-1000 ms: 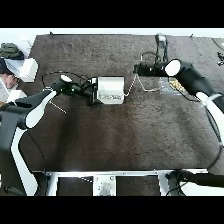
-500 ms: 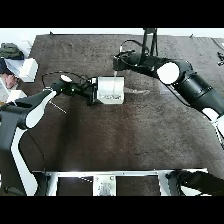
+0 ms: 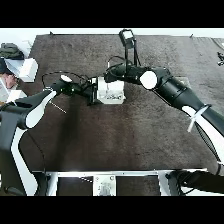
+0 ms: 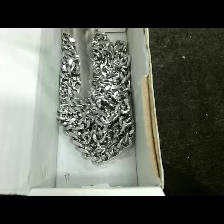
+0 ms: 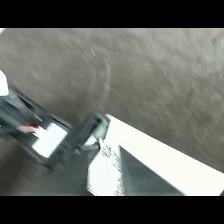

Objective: Fold the box and place the chain.

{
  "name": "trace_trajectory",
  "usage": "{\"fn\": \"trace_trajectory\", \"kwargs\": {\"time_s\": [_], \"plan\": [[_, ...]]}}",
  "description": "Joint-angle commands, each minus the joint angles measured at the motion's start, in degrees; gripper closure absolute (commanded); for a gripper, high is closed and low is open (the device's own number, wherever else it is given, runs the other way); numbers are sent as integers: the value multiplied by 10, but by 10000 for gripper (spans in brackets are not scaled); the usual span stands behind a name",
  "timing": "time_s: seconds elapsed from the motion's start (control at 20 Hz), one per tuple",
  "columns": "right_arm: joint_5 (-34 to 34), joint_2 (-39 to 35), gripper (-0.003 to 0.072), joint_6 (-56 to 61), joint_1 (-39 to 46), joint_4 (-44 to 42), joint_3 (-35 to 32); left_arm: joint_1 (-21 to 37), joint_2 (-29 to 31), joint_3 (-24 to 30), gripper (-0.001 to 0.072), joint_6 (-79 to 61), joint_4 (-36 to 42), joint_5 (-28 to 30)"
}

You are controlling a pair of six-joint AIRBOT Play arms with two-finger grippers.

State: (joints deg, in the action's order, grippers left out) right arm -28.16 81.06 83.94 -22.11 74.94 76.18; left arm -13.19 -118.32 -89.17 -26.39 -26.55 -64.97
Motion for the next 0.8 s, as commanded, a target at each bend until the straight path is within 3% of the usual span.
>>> {"fn": "trace_trajectory", "kwargs": {"time_s": [0.0,0.15,0.3,0.55,0.75], "plan": [[-55,21,366,0,28,39,-1,0,0,0,377,0,0,0],[-130,21,367,-17,90,44,-3,0,0,0,377,0,0,0],[-141,22,367,-103,146,36,-32,0,0,0,377,0,0,0],[-181,100,367,-324,204,-129,-33,0,0,0,377,0,0,0],[-216,168,365,-408,201,-147,2,0,0,0,376,0,0,0]]}}
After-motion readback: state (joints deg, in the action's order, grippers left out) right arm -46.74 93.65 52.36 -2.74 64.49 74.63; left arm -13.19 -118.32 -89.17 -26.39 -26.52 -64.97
